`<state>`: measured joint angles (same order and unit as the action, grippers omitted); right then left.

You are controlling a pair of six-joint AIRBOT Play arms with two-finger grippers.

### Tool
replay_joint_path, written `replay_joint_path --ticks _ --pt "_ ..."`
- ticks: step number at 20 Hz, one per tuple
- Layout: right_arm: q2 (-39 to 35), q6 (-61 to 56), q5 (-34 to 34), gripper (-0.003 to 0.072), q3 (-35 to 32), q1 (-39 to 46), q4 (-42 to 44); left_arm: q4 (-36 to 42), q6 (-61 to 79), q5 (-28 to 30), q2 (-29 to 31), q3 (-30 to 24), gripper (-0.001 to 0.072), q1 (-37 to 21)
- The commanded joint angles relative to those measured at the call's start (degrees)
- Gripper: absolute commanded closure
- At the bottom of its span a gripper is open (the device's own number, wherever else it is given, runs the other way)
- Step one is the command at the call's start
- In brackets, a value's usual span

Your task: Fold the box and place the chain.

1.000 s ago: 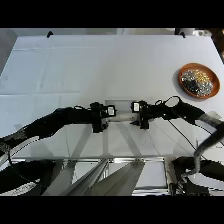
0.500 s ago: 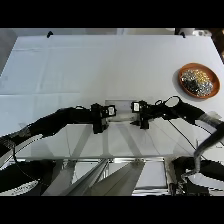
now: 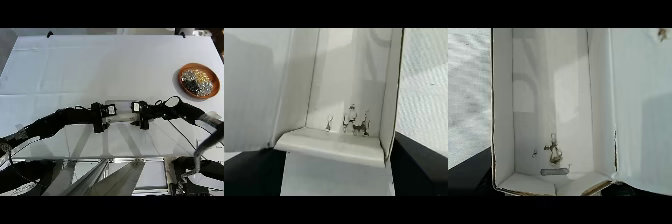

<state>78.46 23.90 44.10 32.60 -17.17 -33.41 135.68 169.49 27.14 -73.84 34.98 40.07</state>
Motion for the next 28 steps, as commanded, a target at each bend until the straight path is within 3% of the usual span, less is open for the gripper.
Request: replay_joint_path --ticks 1,7,14,20,28 --pt "0.0 0.0 0.0 0.0288 0.0 0.0 0.0 1.2 0.0 0.0 -1.1 0.0 0.0050 0.1" --pt "0.0 0.0 0.0 0.0288 0.0 0.0 0.0 3.6 0.0 -3.3 -1.9 0.0 0.0079 2.0" --pt "0.0 0.0 0.0 0.0288 0.0 0.0 0.0 3.6 0.0 -1.6 -1.8 0.0 0.0085 4.1" --pt "0.0 0.0 0.0 0.0288 0.0 0.0 0.0 3.5 0.0 -3.3 -1.8 0.0 0.0573 3.8" --pt "0.0 0.0 0.0 0.0288 0.0 0.0 0.0 1.8 0.0 -9.6 -1.8 0.0 0.0570 3.7"
